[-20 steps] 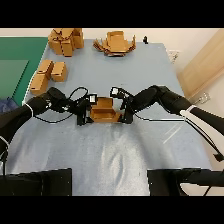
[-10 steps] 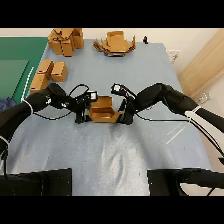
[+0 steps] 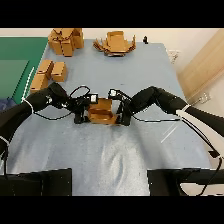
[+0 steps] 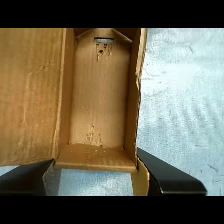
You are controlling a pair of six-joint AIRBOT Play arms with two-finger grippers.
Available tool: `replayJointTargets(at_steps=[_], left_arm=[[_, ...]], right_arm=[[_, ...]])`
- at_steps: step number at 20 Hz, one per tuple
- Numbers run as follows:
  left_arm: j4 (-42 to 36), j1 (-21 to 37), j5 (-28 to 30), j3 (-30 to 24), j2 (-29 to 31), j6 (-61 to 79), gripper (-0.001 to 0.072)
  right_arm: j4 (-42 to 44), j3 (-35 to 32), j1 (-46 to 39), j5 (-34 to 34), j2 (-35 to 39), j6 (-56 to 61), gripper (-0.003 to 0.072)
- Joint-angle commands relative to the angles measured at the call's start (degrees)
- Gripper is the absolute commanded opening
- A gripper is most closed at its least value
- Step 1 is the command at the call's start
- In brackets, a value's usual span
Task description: Fold the box.
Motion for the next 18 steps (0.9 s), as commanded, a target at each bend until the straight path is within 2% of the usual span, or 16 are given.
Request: replayJointTargets(at_steps=[1,3,5,8,9,10,11,13,15,18], left_arm=[[0.5,0.0,0.0,0.0,0.0,-0.1,0.0395],[0.5,0.0,0.0,0.0,0.0,-0.1,0.0395],[0.4,0.0,0.0,0.0,0.0,-0.1,0.0395],[0.4,0.0,0.0,0.0,0.0,-0.1,0.0396],[0.4,0.0,0.0,0.0,0.0,-0.1,0.0395],[0.4,0.0,0.0,0.0,0.0,-0.1,0.0395],[0.4,0.0,0.0,0.0,0.0,-0.1,0.0395],[0.3,0.0,-0.2,0.0,0.0,-0.1,0.0395],[0.3,0.0,-0.2,0.0,0.0,-0.1,0.0396],[0.3,0.0,-0.2,0.0,0.0,-0.1,0.0395]], right_arm=[[-0.2,0.1,0.2,4.0,-1.3,-2.2,0.0546],[0.2,0.1,0.5,7.8,-1.7,-2.3,0.0531],[0.9,0.1,1.5,10.1,-1.8,-2.3,0.0426],[1.0,0.1,4.0,10.8,-2.3,-3.1,0.0421],[1.0,0.1,5.1,10.9,-2.6,-3.6,0.0385],[1.1,0.1,5.8,11.0,-3.1,-3.8,0.0275],[1.2,0.1,6.4,11.3,-3.6,-3.8,0.0206],[1.3,0.1,6.9,11.8,-4.1,-3.8,0.0187],[1.4,0.1,6.8,12.0,-4.1,-3.8,0.0079],[1.4,0.1,6.9,12.8,-4.1,-3.8,0.008]])
